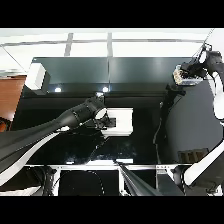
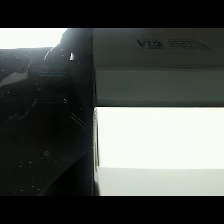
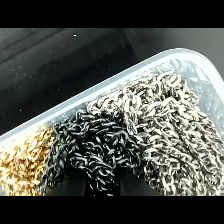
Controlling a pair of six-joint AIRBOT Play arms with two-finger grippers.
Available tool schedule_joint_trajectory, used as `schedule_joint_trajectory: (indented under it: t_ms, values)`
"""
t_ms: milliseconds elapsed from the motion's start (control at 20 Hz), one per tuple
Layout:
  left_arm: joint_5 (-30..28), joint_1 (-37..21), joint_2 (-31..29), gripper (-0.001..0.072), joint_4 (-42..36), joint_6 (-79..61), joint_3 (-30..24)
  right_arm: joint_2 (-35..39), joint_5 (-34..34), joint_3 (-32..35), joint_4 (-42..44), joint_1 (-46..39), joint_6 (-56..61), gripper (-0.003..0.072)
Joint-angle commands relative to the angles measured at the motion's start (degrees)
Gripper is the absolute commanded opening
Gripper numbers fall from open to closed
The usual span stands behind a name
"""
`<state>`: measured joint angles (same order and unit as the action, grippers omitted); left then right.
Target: Fold the box and place the chain.
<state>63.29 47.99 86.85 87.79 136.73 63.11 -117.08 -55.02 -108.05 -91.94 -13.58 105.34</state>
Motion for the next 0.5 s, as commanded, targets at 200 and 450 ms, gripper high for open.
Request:
schedule_joint_trajectory:
  t_ms: [200,450]
  values:
    - [0.0,0.0,0.0,0.003,0.0,0.0,0.0,6.3,-14.2,-9.2,1.3,-0.3,-12.7,0.0012]
    - [0.0,0.0,0.0,0.003,0.0,0.0,0.0,20.1,-21.4,-5.7,12.4,-0.3,-23.3,0.0011]
